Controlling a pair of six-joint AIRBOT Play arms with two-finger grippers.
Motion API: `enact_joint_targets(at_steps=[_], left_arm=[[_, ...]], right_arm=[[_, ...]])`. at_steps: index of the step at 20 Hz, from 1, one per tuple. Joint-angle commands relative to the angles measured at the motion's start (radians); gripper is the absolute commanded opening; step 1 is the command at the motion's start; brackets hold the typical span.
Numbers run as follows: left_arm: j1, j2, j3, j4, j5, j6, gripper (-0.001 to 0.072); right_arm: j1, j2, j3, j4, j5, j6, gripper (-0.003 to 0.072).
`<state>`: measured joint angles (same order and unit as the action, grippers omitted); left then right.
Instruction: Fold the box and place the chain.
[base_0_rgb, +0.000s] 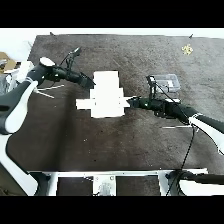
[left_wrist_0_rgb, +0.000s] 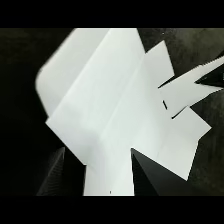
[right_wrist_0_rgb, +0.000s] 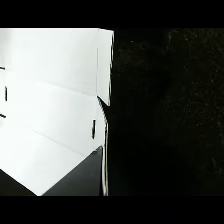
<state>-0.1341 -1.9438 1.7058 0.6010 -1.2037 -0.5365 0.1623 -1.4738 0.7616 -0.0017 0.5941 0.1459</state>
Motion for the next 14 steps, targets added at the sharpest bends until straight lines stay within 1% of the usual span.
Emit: enact_joint_targets(at_steps=[1, 3, 5, 9, 11, 14], left_arm=[[-0.006, -0.143, 0.18, 0.052, -0.111, -0.103, 0.0455], [-0.006, -0.192, 0.225, 0.034, -0.189, -0.139, 0.0455], [-0.006, -0.227, 0.238, -0.018, -0.241, -0.146, 0.0455], [-0.013, -0.258, 0.238, -0.126, -0.284, -0.144, 0.0455], [-0.021, -0.267, 0.238, -0.129, -0.323, -0.143, 0.0455], [-0.021, -0.281, 0.238, -0.132, -0.325, -0.136, 0.0454]], right_arm=[[0.0, 0.001, 0.001, 0.003, 0.0, -0.02, 0.0002], [0.0, 0.001, 0.001, 0.003, 0.0, -0.02, 0.0003], [0.0, 0.001, 0.007, 0.003, 0.0, -0.02, 0.0003], [0.0, 0.003, 0.008, 0.007, 0.0, -0.031, 0.0003], [0.0, 0.003, 0.008, 0.008, 0.0, -0.031, 0.0003], [0.0, 0.003, 0.008, 0.007, 0.0, -0.031, 0.0002]])
